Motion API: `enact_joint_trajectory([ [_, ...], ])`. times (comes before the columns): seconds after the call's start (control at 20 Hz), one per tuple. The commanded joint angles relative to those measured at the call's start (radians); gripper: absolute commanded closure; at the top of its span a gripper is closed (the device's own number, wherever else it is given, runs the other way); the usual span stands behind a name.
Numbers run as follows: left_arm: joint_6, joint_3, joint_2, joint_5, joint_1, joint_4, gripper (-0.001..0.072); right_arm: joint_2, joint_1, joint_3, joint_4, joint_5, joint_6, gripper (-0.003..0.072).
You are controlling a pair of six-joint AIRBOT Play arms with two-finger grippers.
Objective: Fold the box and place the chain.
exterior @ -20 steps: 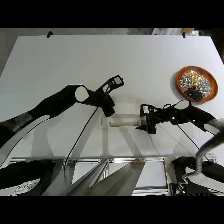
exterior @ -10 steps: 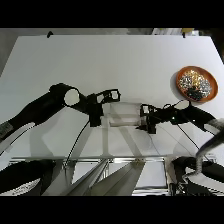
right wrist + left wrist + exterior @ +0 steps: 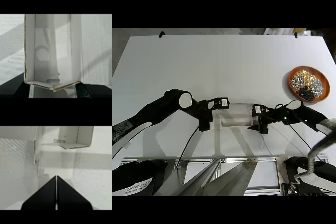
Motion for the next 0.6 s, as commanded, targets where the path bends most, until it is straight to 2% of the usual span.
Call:
enact_joint_trajectory([
  [0.0, 0.159, -0.003, -0.002, 0.025, 0.008, -0.009, 0.0553, 0.000, 0.000, 0.001, 0.000, 0.000, 0.000, 0.0279],
  [0.05, 0.206, -0.003, -0.002, 0.041, 0.008, -0.017, 0.0455, 0.000, 0.000, 0.001, 0.000, 0.000, 0.000, 0.0279],
  [0.15, 0.272, -0.003, -0.005, 0.075, 0.008, -0.031, 0.0366, 0.000, 0.000, 0.001, 0.000, 0.000, 0.000, 0.0279],
  [0.55, 0.301, -0.003, -0.048, 0.111, -0.023, -0.092, 0.0353, 0.000, 0.000, 0.001, 0.000, 0.000, 0.000, 0.0279],
])
